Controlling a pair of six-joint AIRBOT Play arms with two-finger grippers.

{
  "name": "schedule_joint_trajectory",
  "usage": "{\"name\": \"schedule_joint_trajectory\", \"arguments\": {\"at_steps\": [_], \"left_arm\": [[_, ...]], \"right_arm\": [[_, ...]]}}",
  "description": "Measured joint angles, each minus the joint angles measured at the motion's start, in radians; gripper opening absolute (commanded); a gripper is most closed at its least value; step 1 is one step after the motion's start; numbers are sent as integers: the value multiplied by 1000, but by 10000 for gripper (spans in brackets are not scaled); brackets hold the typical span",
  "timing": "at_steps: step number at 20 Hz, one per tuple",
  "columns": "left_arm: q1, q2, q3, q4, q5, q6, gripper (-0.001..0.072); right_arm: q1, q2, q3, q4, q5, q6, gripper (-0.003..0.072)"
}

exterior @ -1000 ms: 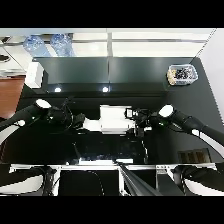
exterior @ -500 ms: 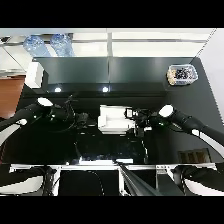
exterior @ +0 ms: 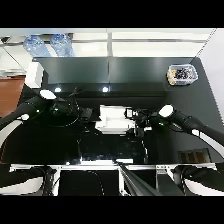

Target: Fold the box and place the chain.

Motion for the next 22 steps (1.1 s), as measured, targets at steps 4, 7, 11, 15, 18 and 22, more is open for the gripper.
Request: {"name": "schedule_joint_trajectory", "arguments": {"at_steps": [4,7,11,15,18,22], "left_arm": [[-41,0,28,47,-6,-57,400],[-85,0,65,132,1,-148,400],[-170,0,126,251,26,-287,400],[-249,0,167,384,66,-448,400],[-291,-1,179,444,95,-533,400],[-344,-8,185,564,127,-673,400]], "right_arm": [[0,0,0,0,0,0,189],[0,0,0,0,0,0,189],[0,0,0,0,0,0,189],[0,0,0,0,0,0,189],[0,0,0,0,0,0,189],[0,0,0,0,0,0,189]]}}
